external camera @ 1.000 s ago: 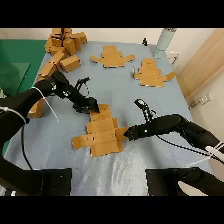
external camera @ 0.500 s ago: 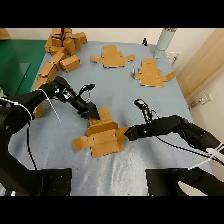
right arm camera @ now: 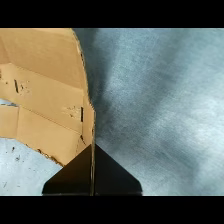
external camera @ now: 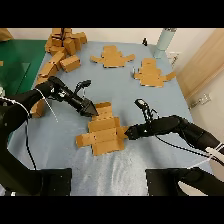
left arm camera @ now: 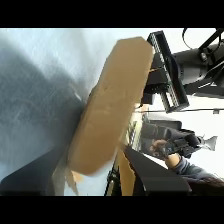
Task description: Fold the box.
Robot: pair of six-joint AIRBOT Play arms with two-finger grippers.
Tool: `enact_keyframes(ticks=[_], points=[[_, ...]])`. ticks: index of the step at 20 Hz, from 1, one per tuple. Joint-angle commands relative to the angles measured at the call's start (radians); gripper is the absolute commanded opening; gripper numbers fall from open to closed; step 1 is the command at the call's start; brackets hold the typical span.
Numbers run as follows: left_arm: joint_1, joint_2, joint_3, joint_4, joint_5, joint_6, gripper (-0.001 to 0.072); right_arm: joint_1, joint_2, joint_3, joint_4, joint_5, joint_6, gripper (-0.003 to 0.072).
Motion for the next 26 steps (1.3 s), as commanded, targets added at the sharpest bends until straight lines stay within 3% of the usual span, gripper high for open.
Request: enact_keyframes(ticks=[1, 5, 7, 12, 13, 14, 19, 20, 21, 22, 24, 26], points=[[-0.016, -0.024, 0.000, -0.045, 0.002, 0.036, 0.0445, 0.001, -0.002, 0.000, -0.001, 0.000, 0.005, 0.0004], [-0.035, -0.036, 0.000, -0.043, -0.014, 0.062, 0.0442, 0.001, -0.004, 0.000, -0.007, 0.000, 0.005, 0.0004], [-0.031, -0.035, 0.000, -0.023, -0.023, 0.072, 0.0228, 0.001, -0.004, 0.000, -0.010, 0.000, 0.005, 0.0004], [-0.026, -0.035, 0.000, -0.010, -0.024, 0.076, 0.0218, 0.001, -0.004, 0.000, -0.016, 0.000, 0.006, 0.0004], [-0.026, -0.035, 0.000, -0.010, -0.026, 0.087, 0.0052, 0.001, -0.004, 0.000, -0.016, 0.000, 0.007, 0.0004], [-0.026, -0.035, 0.000, -0.010, -0.025, 0.090, 0.0023, 0.001, -0.004, 0.000, -0.016, 0.000, 0.007, 0.0004], [-0.027, -0.035, 0.000, -0.011, -0.023, 0.094, 0.0014, 0.001, -0.004, 0.000, -0.016, 0.001, 0.007, 0.0008], [-0.029, -0.035, 0.000, -0.017, -0.020, 0.079, 0.0014, 0.001, -0.004, 0.000, -0.016, 0.005, 0.007, 0.0119], [-0.032, -0.035, 0.000, -0.018, -0.019, 0.048, 0.0014, 0.001, -0.004, 0.000, -0.020, 0.010, 0.007, 0.0293], [-0.036, -0.035, 0.003, -0.030, 0.015, 0.047, 0.0014, 0.000, -0.004, 0.001, -0.043, 0.019, 0.007, 0.0371], [-0.059, -0.025, 0.016, -0.025, 0.063, 0.158, 0.0007, -0.023, 0.002, 0.021, -0.142, 0.021, 0.083, 0.0371], [-0.102, 0.021, 0.015, -0.003, 0.175, 0.242, 0.0006, -0.083, 0.018, 0.091, -0.290, -0.023, 0.196, 0.0371]])
